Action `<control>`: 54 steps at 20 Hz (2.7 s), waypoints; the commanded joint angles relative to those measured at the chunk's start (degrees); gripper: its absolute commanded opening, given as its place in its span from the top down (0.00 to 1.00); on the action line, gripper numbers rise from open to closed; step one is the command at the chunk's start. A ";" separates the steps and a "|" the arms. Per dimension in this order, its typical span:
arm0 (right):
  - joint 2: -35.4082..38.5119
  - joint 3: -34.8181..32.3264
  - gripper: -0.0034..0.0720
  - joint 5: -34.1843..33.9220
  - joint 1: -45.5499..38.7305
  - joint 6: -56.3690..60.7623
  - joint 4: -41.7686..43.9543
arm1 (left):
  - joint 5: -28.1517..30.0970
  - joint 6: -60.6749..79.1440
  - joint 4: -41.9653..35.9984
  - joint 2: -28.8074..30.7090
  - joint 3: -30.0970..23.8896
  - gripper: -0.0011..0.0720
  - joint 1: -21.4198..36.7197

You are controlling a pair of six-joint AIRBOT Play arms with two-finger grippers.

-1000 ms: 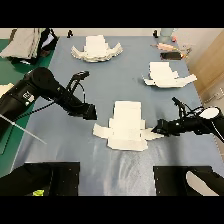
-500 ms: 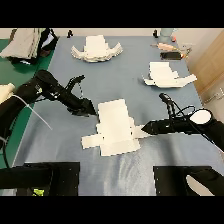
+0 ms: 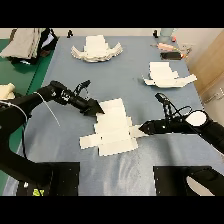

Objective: Fold the box.

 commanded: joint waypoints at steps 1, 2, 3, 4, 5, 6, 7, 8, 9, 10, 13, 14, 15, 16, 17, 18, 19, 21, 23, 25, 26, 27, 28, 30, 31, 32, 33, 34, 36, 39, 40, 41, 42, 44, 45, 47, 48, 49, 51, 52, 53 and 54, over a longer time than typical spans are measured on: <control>-0.04 -0.02 0.95 0.20 0.20 0.50 -0.02 | -2.36 5.92 -4.07 -3.30 2.23 0.33 -1.81; -0.04 -0.02 0.95 0.17 0.17 0.59 0.00 | -2.97 7.23 -3.85 -3.34 2.69 0.59 -2.34; -0.04 -0.02 0.95 0.17 0.20 0.57 0.00 | -3.93 7.80 -3.21 -3.39 3.06 0.67 -2.64; -0.04 -0.02 0.95 0.15 0.17 0.57 -0.02 | -4.96 7.80 -2.19 -3.39 3.19 0.67 -2.69; -0.04 -0.02 0.95 0.15 0.17 0.57 -0.07 | -6.36 7.78 -0.83 -3.39 3.26 0.67 -2.64; -0.04 -0.02 0.95 0.15 0.17 0.57 -0.07 | -7.39 7.72 0.33 -3.39 3.26 0.67 -2.64; -0.04 -0.02 0.95 0.13 0.17 0.57 -0.09 | -8.17 7.54 1.29 -3.39 3.23 0.67 -2.67; -0.04 -0.02 0.95 0.13 0.17 0.57 -0.28 | -8.92 7.56 1.81 -3.39 3.23 0.67 -2.67; -0.04 -0.02 0.95 0.13 0.17 0.57 -0.57 | -9.09 7.56 2.08 -3.39 3.26 0.67 -2.67; -0.04 -0.02 0.95 0.13 0.17 0.57 -0.61 | -8.96 7.61 2.08 -3.39 3.26 0.67 -2.67; -0.04 -0.02 0.95 0.13 0.17 0.57 -0.61 | -8.72 9.18 2.05 -3.39 3.26 0.96 -2.67; -0.04 -0.02 0.95 0.13 0.17 0.57 -0.61 | -8.61 9.31 2.03 -3.39 3.26 0.96 -2.67; -0.04 -0.02 0.95 0.11 0.17 0.57 -0.61 | -8.44 9.29 1.99 -3.39 3.26 0.96 -2.67; -0.04 -0.02 0.94 0.11 0.17 0.57 -0.61 | -8.44 9.01 1.62 -3.39 3.26 0.96 -2.67; -0.04 -0.02 0.77 -0.04 0.17 0.57 -0.63 | -7.93 7.85 0.94 -3.39 3.26 0.96 -2.71; -0.04 0.00 0.59 -0.55 0.15 0.57 -0.66 | -7.02 4.87 0.02 -3.39 3.26 0.96 -2.73; 0.04 0.00 0.54 -1.29 0.02 0.59 -1.20 | -6.67 2.75 -0.42 -3.39 3.26 0.96 -2.73; 0.07 0.48 0.54 -1.88 -0.76 1.97 -4.39 | -4.72 7.15 -1.38 -3.39 4.04 0.96 -2.78; 0.07 2.97 0.36 -1.88 -2.25 7.87 -11.93 | -4.31 12.24 -1.60 -3.26 5.38 0.97 -2.86; 0.09 7.32 0.17 -0.79 -4.24 15.17 -20.68 | -3.13 18.36 -1.38 -1.31 5.62 0.97 -3.69; 0.07 10.03 0.17 0.17 -5.16 17.99 -24.24 | -1.92 20.63 -0.63 0.24 5.62 0.97 -4.55; 0.07 12.59 0.17 0.68 -5.97 19.61 -26.05 | 0.17 22.71 0.79 2.25 5.46 0.97 -5.75; 0.07 15.08 0.19 1.25 -6.56 20.41 -26.32 | 2.62 24.72 2.60 4.31 5.40 0.97 -7.30; 0.07 19.78 0.53 3.15 -6.67 20.57 -25.03 | 7.98 29.73 3.91 7.98 4.37 0.97 -10.36; 0.07 21.20 0.76 3.87 -6.64 20.55 -23.23 | 10.10 32.35 3.89 9.40 3.72 0.97 -11.74; 0.07 21.97 0.88 4.26 -6.64 20.35 -20.81 | 11.89 34.45 3.87 10.58 2.99 0.97 -13.11; 0.07 22.18 0.89 4.68 -6.62 19.91 -17.90 | 13.16 36.11 3.85 11.41 2.25 0.97 -14.27; -0.07 22.05 0.92 5.79 -6.60 18.34 -15.21 | 14.73 38.05 3.82 12.09 1.40 0.97 -15.50; -0.87 21.92 0.93 9.40 -5.88 17.70 -14.62 | 18.51 41.97 3.74 12.63 -0.24 0.97 -17.51; -2.69 18.84 0.95 10.97 -3.56 18.01 -14.58 | 23.32 44.15 3.76 12.68 -1.68 0.97 -19.43; -3.58 16.98 0.95 10.47 -2.73 18.01 -14.58 | 23.43 44.81 3.63 12.68 -1.70 0.97 -19.58; -4.55 15.17 0.95 9.55 -2.19 18.01 -14.84 | 23.56 44.87 3.21 12.68 -1.68 0.97 -19.56; -5.68 13.16 0.95 8.28 -1.79 18.01 -14.86 | 23.91 44.87 3.26 12.68 -1.68 0.97 -19.56; -8.04 9.90 0.95 5.33 -1.70 18.01 -15.76 | 23.78 44.85 3.28 12.68 -1.70 0.97 -19.61; -9.27 8.87 0.95 4.13 -1.70 18.01 -17.11 | 23.74 44.85 3.30 12.68 -1.70 0.97 -19.78; -11.85 7.82 0.95 2.54 -1.70 18.01 -19.85 | 23.26 44.81 3.30 12.74 -1.70 0.97 -20.06; -12.92 7.85 0.95 2.32 -1.70 18.01 -20.46 | 23.02 44.78 3.34 12.76 -1.70 0.97 -20.13; -13.38 7.87 0.95 1.88 -1.70 18.01 -20.35 | 22.95 44.65 3.39 12.81 -1.70 0.97 -20.28; -13.33 7.96 0.95 1.51 -1.70 18.01 -20.35 | 22.93 44.61 3.37 13.20 -1.95 0.97 -20.35; -13.20 7.96 0.95 1.55 -1.70 18.01 -20.39 | 22.86 44.30 3.34 13.29 -2.01 0.97 -20.35; -13.20 7.96 0.95 1.60 -1.70 18.01 -20.39 | 22.86 43.71 3.34 13.42 -2.10 0.97 -20.61; -13.16 7.96 0.95 1.62 -1.70 18.01 -20.28 | 22.91 43.74 3.34 13.46 -2.29 0.97 -20.76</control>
